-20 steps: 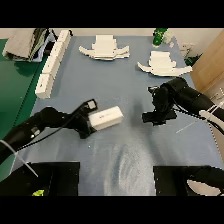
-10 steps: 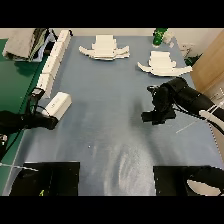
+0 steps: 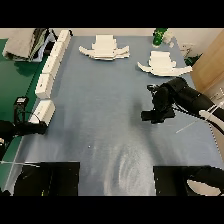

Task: Fold the box.

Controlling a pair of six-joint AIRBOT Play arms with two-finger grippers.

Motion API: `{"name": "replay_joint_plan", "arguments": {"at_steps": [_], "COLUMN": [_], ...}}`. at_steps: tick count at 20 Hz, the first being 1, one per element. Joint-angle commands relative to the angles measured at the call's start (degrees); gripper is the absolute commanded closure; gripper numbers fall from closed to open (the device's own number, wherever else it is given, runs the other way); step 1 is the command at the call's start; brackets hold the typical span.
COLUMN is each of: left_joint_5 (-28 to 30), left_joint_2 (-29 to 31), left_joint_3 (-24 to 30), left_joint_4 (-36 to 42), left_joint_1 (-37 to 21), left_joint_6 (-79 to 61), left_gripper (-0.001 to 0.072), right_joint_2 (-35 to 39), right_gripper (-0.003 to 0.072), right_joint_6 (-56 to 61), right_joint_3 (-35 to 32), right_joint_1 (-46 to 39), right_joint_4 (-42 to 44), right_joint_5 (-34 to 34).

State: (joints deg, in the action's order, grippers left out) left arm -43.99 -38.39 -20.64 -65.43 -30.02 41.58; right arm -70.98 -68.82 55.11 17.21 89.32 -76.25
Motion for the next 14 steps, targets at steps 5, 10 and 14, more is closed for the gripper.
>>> {"name": "replay_joint_plan", "arguments": {"at_steps": [5,10,14], "left_joint_5": [12.3,15.4,15.1], "left_joint_2": [-6.9,-12.7,-16.8], "left_joint_3": [-0.2,-3.4,-6.2], "left_joint_4": [1.2,3.1,6.8], "left_joint_1": [-2.2,-2.1,-0.7], "left_joint_6": [0.2,-0.4,-5.1], "left_gripper": [0.0430,0.0430,0.0430], "right_joint_2": [0.0,0.0,0.0], "right_gripper": [0.0683,0.0683,0.0683], "right_joint_6": [0.0,0.0,0.0], "right_joint_3": [0.0,0.0,0.0], "right_joint_1": [0.0,0.0,0.0], "right_joint_4": [-0.1,-0.1,0.1], "right_joint_5": [0.8,1.2,2.6]}}
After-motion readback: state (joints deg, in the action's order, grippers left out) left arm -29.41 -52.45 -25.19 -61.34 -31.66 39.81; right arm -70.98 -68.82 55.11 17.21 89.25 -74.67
